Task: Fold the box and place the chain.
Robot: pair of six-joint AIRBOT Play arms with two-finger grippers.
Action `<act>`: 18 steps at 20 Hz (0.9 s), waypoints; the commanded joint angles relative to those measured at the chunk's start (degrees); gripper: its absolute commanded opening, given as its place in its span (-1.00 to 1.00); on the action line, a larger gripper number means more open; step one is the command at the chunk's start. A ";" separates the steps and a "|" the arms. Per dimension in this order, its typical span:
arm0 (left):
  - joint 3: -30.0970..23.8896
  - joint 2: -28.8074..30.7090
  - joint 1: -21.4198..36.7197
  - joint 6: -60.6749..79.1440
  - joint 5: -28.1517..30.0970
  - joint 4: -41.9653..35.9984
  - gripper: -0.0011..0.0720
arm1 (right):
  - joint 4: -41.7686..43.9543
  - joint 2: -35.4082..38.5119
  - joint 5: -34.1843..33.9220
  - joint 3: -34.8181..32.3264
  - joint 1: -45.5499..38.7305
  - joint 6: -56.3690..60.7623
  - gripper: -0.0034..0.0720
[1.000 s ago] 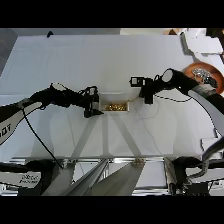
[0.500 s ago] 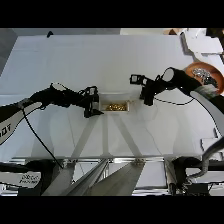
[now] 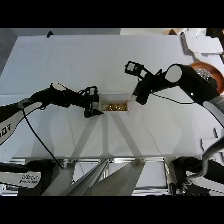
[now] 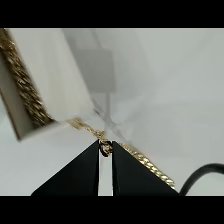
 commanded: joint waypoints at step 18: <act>0.00 -0.02 0.00 0.02 0.00 0.00 -0.22 | -1.16 0.31 -12.02 0.02 15.82 23.91 -0.89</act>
